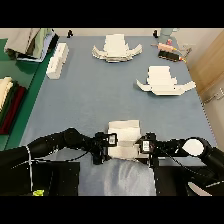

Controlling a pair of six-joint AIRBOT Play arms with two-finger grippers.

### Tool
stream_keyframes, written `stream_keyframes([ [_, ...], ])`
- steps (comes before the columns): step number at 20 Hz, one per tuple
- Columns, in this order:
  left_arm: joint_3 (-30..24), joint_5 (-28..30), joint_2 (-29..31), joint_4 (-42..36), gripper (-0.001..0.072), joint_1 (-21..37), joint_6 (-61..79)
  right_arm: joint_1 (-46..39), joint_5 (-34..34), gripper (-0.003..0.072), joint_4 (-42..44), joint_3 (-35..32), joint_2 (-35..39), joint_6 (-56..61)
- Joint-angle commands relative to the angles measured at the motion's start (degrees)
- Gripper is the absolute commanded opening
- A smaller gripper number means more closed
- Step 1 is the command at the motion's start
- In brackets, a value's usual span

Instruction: Fold the box.

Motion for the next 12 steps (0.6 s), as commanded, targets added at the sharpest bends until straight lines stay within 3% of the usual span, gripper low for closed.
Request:
stream_keyframes([
  [1, -0.02, 0.0, -0.02, -0.02, 0.0471, -0.02, 0.0, 0.22, -0.39, 0.0663, -0.83, -0.02, -0.37, 0.02],
  [5, -0.02, 0.0, -0.02, -0.02, 0.0471, -0.02, -0.02, 0.22, 0.85, 0.0638, -1.66, 0.57, 0.85, 7.76],
  [6, -0.02, 0.0, -0.02, -0.02, 0.0471, -0.02, 0.0, 0.2, 1.88, 0.0554, -3.1, 1.31, 1.7, 13.84],
  [9, -0.02, 0.0, -0.02, -0.02, 0.047, -0.02, 0.0, 0.09, 10.56, 0.0095, -13.77, 5.16, 4.44, 41.88],
  [10, -0.02, 0.02, -0.02, -0.02, 0.047, -0.02, 0.0, 0.09, 14.14, 0.0003, -17.64, 6.51, 5.01, 52.3],
  [12, -0.02, 0.0, -0.02, -0.02, 0.047, -0.02, 0.0, 0.11, 17.94, 0.0002, -25.24, 9.31, 5.92, 68.63],
])
